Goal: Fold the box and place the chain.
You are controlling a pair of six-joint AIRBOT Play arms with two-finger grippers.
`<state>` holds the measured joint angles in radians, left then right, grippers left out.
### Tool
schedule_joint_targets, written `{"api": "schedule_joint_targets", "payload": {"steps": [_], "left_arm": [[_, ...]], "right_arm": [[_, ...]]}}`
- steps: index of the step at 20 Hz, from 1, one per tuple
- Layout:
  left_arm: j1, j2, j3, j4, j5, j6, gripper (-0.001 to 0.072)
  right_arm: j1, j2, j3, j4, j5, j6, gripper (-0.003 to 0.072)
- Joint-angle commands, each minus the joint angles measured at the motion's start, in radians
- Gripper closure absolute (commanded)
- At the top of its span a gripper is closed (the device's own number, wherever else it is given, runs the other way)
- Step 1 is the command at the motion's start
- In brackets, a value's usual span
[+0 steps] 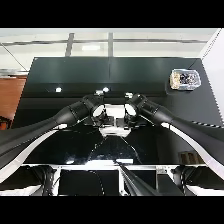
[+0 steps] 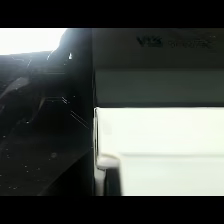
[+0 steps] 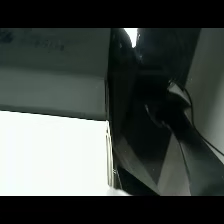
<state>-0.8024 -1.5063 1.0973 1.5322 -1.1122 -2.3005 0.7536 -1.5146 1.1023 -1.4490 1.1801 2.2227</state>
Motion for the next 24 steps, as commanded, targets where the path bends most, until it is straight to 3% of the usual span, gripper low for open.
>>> {"api": "schedule_joint_targets", "payload": {"steps": [1, 9, 10, 11, 12, 16, 19, 22, 24], "left_arm": [[0.001, 0.0, 0.0, -0.004, 0.001, -0.003, 0.0684], [0.001, 0.0, 0.0, -0.003, 0.003, -0.003, 0.0684], [0.001, 0.0, 0.0, -0.003, 0.003, -0.003, 0.0684], [0.001, 0.0, 0.0, -0.002, 0.002, -0.003, 0.0684], [0.001, 0.0, 0.0, -0.003, 0.002, -0.003, 0.0683], [0.001, 0.0, 0.0, -0.003, 0.0, -0.003, 0.0684], [0.001, 0.0, 0.0, -0.003, -0.001, -0.003, 0.0684], [0.001, 0.0, 0.0, -0.003, -0.001, -0.003, 0.0684], [0.001, 0.0, 0.0, -0.003, 0.0, -0.003, 0.0684]], "right_arm": [[0.001, 0.0, 0.002, 0.008, -0.006, 0.003, 0.0654], [0.0, 0.009, 0.002, 0.001, -0.001, 0.003, 0.0655], [0.0, 0.013, 0.003, 0.0, 0.004, 0.004, 0.0605], [-0.002, 0.014, 0.005, 0.003, 0.006, 0.004, 0.0401], [-0.003, 0.014, 0.008, 0.004, 0.009, 0.004, 0.0344], [-0.02, 0.041, 0.009, 0.006, 0.015, -0.039, 0.0345], [-0.053, 0.152, 0.009, -0.014, 0.081, -0.139, 0.0345], [-0.093, 0.329, 0.009, -0.132, 0.104, -0.164, 0.0347], [-0.144, 0.417, 0.006, -0.341, 0.08, -0.162, 0.0347]]}}
